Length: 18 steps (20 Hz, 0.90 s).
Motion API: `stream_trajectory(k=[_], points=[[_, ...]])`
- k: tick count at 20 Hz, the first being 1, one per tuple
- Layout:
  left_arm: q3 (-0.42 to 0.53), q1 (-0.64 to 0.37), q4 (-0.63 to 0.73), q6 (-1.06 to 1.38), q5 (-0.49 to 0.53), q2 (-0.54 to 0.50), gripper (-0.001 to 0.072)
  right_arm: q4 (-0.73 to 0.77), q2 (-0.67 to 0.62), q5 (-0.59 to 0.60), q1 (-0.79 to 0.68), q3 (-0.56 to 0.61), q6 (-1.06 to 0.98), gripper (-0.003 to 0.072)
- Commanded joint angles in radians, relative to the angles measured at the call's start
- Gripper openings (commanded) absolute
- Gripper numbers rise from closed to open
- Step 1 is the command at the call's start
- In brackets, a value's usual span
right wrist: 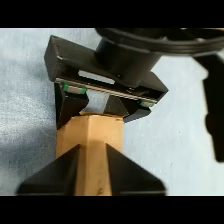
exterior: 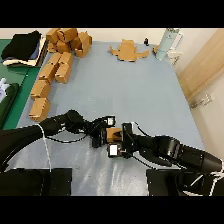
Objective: Fold the box.
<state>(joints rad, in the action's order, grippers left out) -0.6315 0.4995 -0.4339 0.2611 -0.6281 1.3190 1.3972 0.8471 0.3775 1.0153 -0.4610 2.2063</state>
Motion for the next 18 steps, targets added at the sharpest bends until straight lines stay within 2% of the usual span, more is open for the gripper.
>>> stream_trajectory(k=[1,4,5,6,11,13,15,16,18], points=[[-0.001,0.000,0.000,0.000,0.000,0.001,0.0476,0.013,-0.005,0.006,0.000,-0.002,-0.001,0.0470],[-0.001,0.000,0.000,0.000,0.000,0.001,0.0475,0.017,0.020,0.020,0.000,-0.002,-0.002,0.0481],[-0.001,0.000,0.000,0.000,0.000,0.001,0.0475,0.017,0.033,0.021,0.000,-0.002,-0.007,0.0543],[-0.001,0.000,0.000,0.000,0.000,0.001,0.0475,0.017,0.044,0.022,0.000,-0.002,-0.013,0.0554],[-0.001,0.000,0.000,0.000,0.000,0.001,0.0476,-0.009,0.075,0.021,0.000,-0.002,-0.015,0.0552],[-0.001,0.000,0.000,0.000,0.000,0.001,0.0475,-0.042,0.074,0.021,0.000,-0.003,-0.021,0.0510],[-0.001,0.000,0.000,0.000,-0.001,0.001,0.0475,-0.067,0.074,0.023,0.000,-0.005,-0.029,0.0356],[-0.001,0.000,0.000,0.000,-0.001,0.001,0.0475,-0.067,0.074,0.024,0.000,-0.010,-0.030,0.0324],[-0.001,0.000,0.000,0.000,0.000,0.001,0.0475,-0.070,0.068,0.024,0.001,-0.016,-0.029,0.0202]])
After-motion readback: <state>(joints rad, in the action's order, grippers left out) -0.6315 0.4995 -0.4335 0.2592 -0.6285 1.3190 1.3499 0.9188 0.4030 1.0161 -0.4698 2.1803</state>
